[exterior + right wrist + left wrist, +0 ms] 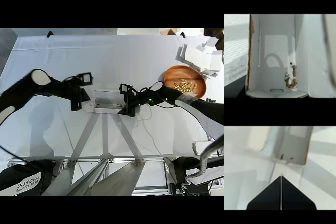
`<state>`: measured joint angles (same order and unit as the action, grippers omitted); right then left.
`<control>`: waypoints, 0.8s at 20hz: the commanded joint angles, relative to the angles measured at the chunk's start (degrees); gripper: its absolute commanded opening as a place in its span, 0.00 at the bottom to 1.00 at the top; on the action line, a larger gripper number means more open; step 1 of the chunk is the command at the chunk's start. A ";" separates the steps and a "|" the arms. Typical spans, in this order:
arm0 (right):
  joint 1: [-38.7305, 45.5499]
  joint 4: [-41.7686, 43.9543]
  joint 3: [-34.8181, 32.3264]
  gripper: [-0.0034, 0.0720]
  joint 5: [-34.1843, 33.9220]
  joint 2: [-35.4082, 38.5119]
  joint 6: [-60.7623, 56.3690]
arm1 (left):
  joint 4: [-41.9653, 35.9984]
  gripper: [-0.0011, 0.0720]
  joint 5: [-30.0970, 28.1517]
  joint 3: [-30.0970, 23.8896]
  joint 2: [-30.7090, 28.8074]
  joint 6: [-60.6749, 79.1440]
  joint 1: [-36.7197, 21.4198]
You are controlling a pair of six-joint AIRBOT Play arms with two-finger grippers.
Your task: Fold the box and place the chain.
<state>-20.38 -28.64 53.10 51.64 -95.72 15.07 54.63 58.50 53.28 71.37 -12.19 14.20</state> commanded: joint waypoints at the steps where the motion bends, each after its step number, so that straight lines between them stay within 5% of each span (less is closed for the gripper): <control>1: -0.02 -0.02 0.04 0.70 -0.02 0.04 0.00 | 3.02 0.02 0.66 0.00 -5.57 -12.96 -4.59; 8: -0.02 0.00 0.04 0.70 0.00 0.04 0.00 | 3.21 0.02 0.42 -4.26 -1.90 -39.58 -14.71; 16: -0.02 0.00 0.04 0.70 0.00 0.04 0.00 | -1.25 0.02 -6.08 -12.52 4.94 -48.85 -9.38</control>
<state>-20.38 -28.67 53.10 51.62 -95.72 15.07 56.14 55.40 43.00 75.05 -58.92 2.81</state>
